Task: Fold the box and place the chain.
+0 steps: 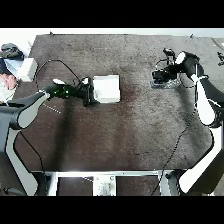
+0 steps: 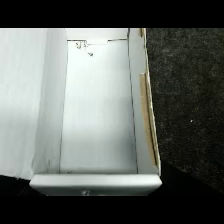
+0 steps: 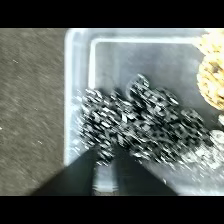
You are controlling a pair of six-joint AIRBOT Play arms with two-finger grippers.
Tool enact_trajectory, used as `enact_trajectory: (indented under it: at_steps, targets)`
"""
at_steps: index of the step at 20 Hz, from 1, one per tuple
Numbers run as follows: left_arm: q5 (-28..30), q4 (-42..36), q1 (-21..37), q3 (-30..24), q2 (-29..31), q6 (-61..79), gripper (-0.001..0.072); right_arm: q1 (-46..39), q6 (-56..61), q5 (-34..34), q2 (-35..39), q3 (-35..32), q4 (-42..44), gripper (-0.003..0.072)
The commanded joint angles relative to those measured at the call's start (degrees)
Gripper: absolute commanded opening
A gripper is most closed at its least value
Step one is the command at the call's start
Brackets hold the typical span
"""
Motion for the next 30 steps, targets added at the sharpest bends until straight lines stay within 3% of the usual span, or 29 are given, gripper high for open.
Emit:
enact_trajectory:
  at_steps: [1,3,5,9,11,16,17,18,24,30]
  targets:
    - [-0.02,0.0,-0.04,0.02,-0.02,0.0,0.0417,-0.57,0.2,2.95,0.2,0.04,-0.66,0.0335]
    - [0.0,0.0,-0.04,0.0,-0.02,0.0,0.0417,-0.55,0.24,2.32,0.2,0.04,-1.22,0.0334]
    - [0.0,0.0,-0.04,0.0,-0.02,0.0,0.0417,-0.55,0.26,2.03,-0.09,0.04,-1.27,0.026]
    - [0.0,-0.02,-0.04,0.0,-0.02,0.0,0.0417,-0.55,1.29,2.23,-1.49,0.04,-1.22,0.0262]
    - [0.0,-0.02,-0.04,0.0,-0.02,0.0,0.0418,-0.48,1.29,1.75,-1.62,0.04,-0.98,0.0213]
    - [0.0,-0.02,-0.04,0.0,-0.02,0.0,0.0417,-0.42,1.31,0.31,-1.64,0.04,-1.01,0.0198]
    - [0.0,-0.02,-0.04,0.0,-0.02,0.0,0.0417,-0.42,1.33,-0.17,-1.64,0.04,-0.96,0.0067]
    - [0.0,-0.02,-0.04,0.0,-0.02,0.0,0.0417,-0.42,1.31,-0.55,-1.62,0.04,-0.61,0.0046]
    - [0.0,-0.02,-0.04,0.0,-0.02,0.0,0.0417,-0.26,1.29,-0.24,0.11,0.04,0.11,0.0013]
    - [0.0,-0.02,-0.04,0.0,-0.02,0.0,0.0417,-0.24,0.92,3.82,8.44,0.04,0.07,0.0013]
